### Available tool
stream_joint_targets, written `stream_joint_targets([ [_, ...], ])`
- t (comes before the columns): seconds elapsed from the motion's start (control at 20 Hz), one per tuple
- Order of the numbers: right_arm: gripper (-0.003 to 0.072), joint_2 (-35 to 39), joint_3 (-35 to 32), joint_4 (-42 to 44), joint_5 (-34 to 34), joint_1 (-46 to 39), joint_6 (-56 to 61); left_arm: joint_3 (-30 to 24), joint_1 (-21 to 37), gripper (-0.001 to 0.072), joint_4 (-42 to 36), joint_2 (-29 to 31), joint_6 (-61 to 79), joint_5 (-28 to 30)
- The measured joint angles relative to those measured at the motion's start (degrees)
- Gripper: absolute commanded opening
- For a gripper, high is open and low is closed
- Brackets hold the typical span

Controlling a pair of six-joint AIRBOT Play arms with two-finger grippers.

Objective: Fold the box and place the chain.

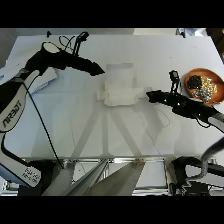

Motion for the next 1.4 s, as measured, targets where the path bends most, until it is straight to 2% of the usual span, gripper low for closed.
stream_joint_targets([
  [0.15, 0.0010, 0.00, 0.00, 0.00, 0.00, 0.00, 0.00, 3.04, -1.46, 0.0541, 0.42, -3.43, -0.79, -0.37],
  [0.35, 0.0010, 0.02, 0.00, 0.00, 0.00, 0.00, 0.02, 4.39, -3.61, 0.0540, 3.48, -5.64, -1.05, 0.13],
  [0.7, 0.0010, 0.00, 0.00, -0.02, 0.00, 0.00, 0.02, 4.83, -6.88, 0.0535, 4.92, -6.58, -0.44, 0.46],
  [0.9, 0.0010, 0.02, 0.00, -0.02, -0.02, 0.00, 0.02, 4.83, -8.63, 0.0505, 5.70, -6.71, 0.85, 0.46],
  [0.95, 0.0010, 0.00, 0.00, -0.02, -0.02, 0.00, 0.00, 4.83, -8.92, 0.0478, 6.16, -6.73, 1.16, 0.35],
  [1.0, 0.0010, 0.02, 0.00, -0.02, -0.02, 0.00, 0.00, 4.83, -9.11, 0.0393, 6.62, -6.75, 1.57, -0.07],
  [1.2, 0.0010, 0.00, 0.00, 0.00, 0.00, 0.00, 0.00, 4.83, -9.46, 0.0180, 7.80, -6.75, 4.87, -2.23],
  [1.25, 0.0010, 0.00, 0.00, 0.00, -0.02, 0.00, 0.00, 4.85, -9.51, 0.0055, 7.93, -6.75, 5.75, -2.62],
  [1.3, 0.0010, 0.00, 0.00, 0.00, -0.04, 0.00, 0.02, 4.85, -9.53, 0.0009, 7.98, -6.75, 6.47, -3.26],
  [1.4, 0.0010, 0.00, 0.00, 0.13, -0.09, -0.02, 0.00, 4.85, -9.57, 0.0009, 8.17, -6.75, 7.67, -3.72],
])
